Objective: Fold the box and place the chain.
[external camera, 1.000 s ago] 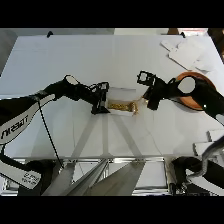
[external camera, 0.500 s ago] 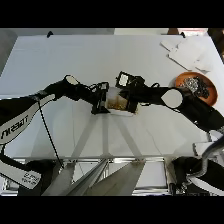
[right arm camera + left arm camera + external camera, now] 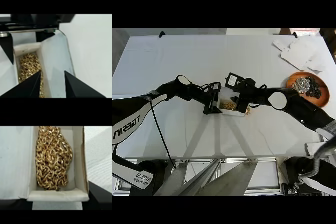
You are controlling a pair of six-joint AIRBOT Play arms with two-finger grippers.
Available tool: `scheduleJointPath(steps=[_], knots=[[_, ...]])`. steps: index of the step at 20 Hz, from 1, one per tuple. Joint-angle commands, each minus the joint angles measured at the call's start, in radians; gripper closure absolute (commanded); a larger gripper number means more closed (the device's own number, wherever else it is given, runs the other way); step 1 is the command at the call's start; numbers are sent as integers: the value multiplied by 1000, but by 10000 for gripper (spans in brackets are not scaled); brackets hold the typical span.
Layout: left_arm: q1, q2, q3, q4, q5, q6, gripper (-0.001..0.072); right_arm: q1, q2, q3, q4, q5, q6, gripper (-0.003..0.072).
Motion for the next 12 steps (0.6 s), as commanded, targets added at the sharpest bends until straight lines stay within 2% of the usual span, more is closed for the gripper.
scheduleJointPath(steps=[1,5,8,9,10,12], knots=[[0,0,0,0,0,0,500,-35,92,-34,-21,12,10,347],[0,0,0,0,0,0,500,-158,246,-195,-19,45,10,347],[0,0,0,0,0,0,500,-254,237,-248,-11,172,9,345],[0,0,0,0,0,0,500,-269,223,-257,-10,190,6,331],[0,0,0,0,0,0,500,-277,204,-259,-8,189,6,225],[0,0,0,0,0,0,500,-278,149,-259,0,166,0,203]])
